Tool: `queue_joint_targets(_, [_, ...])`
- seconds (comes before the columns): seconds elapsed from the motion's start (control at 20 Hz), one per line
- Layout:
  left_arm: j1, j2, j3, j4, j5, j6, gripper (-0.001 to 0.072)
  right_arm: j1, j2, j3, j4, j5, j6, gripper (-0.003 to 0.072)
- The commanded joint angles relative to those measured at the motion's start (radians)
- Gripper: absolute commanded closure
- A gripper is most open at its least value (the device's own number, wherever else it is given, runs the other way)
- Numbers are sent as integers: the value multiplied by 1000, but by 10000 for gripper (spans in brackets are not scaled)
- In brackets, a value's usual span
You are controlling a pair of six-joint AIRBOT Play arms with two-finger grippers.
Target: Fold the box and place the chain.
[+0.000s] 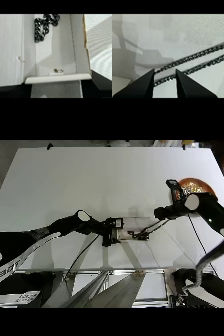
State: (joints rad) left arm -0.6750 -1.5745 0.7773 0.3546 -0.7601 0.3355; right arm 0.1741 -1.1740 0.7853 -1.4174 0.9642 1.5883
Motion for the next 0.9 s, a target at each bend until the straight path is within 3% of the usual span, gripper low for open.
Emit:
queue_joint_targets(0.0, [0, 0, 0, 0, 0, 0, 397, -3, -66, 1, -5, 5, 1, 387])
queue_joint_targets(0.85, [0, 0, 0, 0, 0, 0, 397, -3, -140, -5, -27, 14, 80, 418])
